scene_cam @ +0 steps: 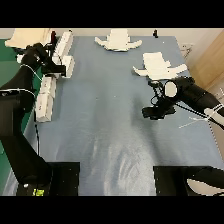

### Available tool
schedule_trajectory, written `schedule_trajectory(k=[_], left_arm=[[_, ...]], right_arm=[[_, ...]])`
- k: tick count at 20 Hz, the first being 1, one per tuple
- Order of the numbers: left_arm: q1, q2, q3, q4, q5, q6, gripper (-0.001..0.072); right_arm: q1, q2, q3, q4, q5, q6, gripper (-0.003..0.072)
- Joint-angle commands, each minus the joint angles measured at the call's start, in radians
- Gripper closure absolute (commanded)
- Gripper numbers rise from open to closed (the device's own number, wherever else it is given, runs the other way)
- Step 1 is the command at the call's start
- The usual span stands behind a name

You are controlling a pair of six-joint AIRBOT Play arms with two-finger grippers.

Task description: Fold the box.

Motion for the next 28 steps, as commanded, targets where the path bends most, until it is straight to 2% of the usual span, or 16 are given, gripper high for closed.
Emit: schedule_trajectory(k=[1,2,3,6,8,12,15,20,22,25,28], left_arm=[[0.005,0.022,0.079,-0.011,-0.254,0.002,0.0048],[0.002,0.035,0.078,-0.038,-0.276,0.001,0.0351],[0.000,0.045,0.078,-0.064,-0.290,0.003,0.0703],[-0.006,0.076,0.078,-0.150,-0.324,0.002,0.0699],[-0.023,0.122,0.058,-0.153,-0.366,0.013,0.0701],[-0.090,0.318,-0.100,-0.153,-0.350,0.055,0.0701],[-0.149,0.497,-0.270,-0.149,-0.286,0.064,0.0701],[-0.263,0.885,-0.715,-0.150,-0.046,0.064,0.0699],[-0.308,1.009,-0.883,-0.150,0.035,0.064,0.0697],[-0.372,1.111,-1.067,-0.150,0.113,0.064,0.0696],[-0.414,1.121,-1.140,-0.151,0.120,0.061,0.0696]], right_arm=[[0.000,0.000,0.001,0.000,0.000,0.000,0.0682],[0.000,0.000,0.001,0.000,0.000,0.000,0.0682],[0.000,0.000,0.001,0.000,0.000,0.000,0.0682],[0.000,0.000,0.001,0.000,0.000,0.000,0.0682],[0.000,0.000,0.001,0.000,0.000,0.000,0.0682],[0.000,0.000,0.001,0.000,0.000,0.000,0.0682],[0.000,0.000,0.001,0.000,0.000,0.000,0.0682],[0.000,0.000,0.001,0.000,0.000,0.000,0.0682],[0.000,0.000,0.001,0.000,0.000,0.000,0.0682],[0.000,0.000,0.001,0.000,0.000,0.000,0.0682],[0.000,0.000,0.001,0.000,0.000,0.000,0.0682]])
